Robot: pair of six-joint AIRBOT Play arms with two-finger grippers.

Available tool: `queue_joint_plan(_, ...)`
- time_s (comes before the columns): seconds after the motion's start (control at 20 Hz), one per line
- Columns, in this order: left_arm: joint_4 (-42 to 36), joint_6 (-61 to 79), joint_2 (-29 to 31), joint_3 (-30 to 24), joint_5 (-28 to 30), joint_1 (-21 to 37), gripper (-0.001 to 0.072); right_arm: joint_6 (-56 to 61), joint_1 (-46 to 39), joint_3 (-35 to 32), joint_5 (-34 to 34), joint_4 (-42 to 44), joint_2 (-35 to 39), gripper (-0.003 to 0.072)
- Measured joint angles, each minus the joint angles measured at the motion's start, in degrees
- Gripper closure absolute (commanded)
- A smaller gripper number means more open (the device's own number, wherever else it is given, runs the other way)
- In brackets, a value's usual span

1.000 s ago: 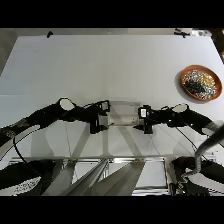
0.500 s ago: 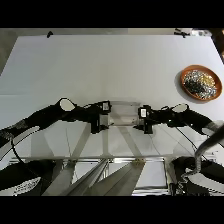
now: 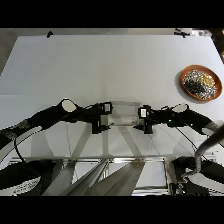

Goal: Fold the box and place the chain.

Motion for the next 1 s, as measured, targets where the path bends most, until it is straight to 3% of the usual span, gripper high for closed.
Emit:
queue_joint_plan(0.35, -3.5, 3.6, -1.9, 0.0, 1.2, -1.5, 0.0019, 0.0, 0.0, 0.0, 0.1, 0.0, 0.0, 0.0223)
queue_joint_plan(0.4, -3.7, 3.8, -2.0, 0.0, 1.2, -1.6, 0.0062, 0.0, 0.0, 0.0, 0.1, 0.0, 0.0, 0.0223)
queue_joint_plan(0.45, -3.8, 3.9, -2.1, 0.0, 1.4, -1.6, 0.0157, 0.0, 0.0, 0.0, 0.1, -0.1, 0.0, 0.0223)
queue_joint_plan(0.6, -3.8, 4.1, -2.2, 0.0, 1.6, -1.7, 0.0241, 0.0, 0.0, 0.0, 0.1, 0.0, 0.0, 0.0223)
queue_joint_plan(0.7, -3.7, 4.2, -2.2, 0.0, 1.6, -1.7, 0.0339, 0.0, 0.0, 0.0, 0.1, 0.0, 0.0, 0.0223)
queue_joint_plan(1.0, -3.3, 3.9, -2.2, 0.0, 1.6, -1.7, 0.0338, 0.0, 0.0, 0.0, 0.1, 0.0, 0.0, 0.0223)
